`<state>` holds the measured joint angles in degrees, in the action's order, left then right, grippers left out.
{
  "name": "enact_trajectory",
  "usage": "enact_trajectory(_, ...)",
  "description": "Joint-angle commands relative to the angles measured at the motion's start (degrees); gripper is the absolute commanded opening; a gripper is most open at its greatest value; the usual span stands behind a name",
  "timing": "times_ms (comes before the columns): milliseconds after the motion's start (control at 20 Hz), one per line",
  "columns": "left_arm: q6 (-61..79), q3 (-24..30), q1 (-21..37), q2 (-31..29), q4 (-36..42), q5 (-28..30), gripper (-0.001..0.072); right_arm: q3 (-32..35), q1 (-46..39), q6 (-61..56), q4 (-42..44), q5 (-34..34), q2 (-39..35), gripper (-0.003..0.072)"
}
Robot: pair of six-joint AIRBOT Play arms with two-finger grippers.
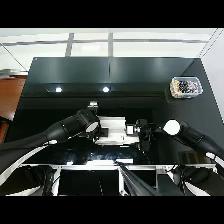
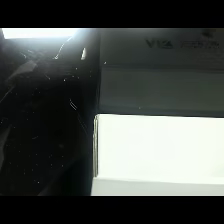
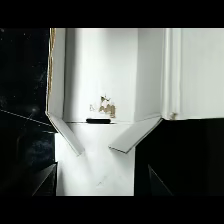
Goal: Fold the box and place the chain.
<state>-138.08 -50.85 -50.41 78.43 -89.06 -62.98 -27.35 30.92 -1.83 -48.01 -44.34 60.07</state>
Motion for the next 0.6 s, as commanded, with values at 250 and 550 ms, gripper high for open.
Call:
enact_trajectory(250,1.3,0.1,0.2,0.1,0.2,0.4,0.0032,-0.1,2.7,-0.8,5.0,2.5,1.1,0.0527)
enact_trajectory(550,1.3,0.1,0.2,0.1,0.2,0.4,0.0032,0.0,5.7,-3.4,8.2,5.7,2.2,0.019)
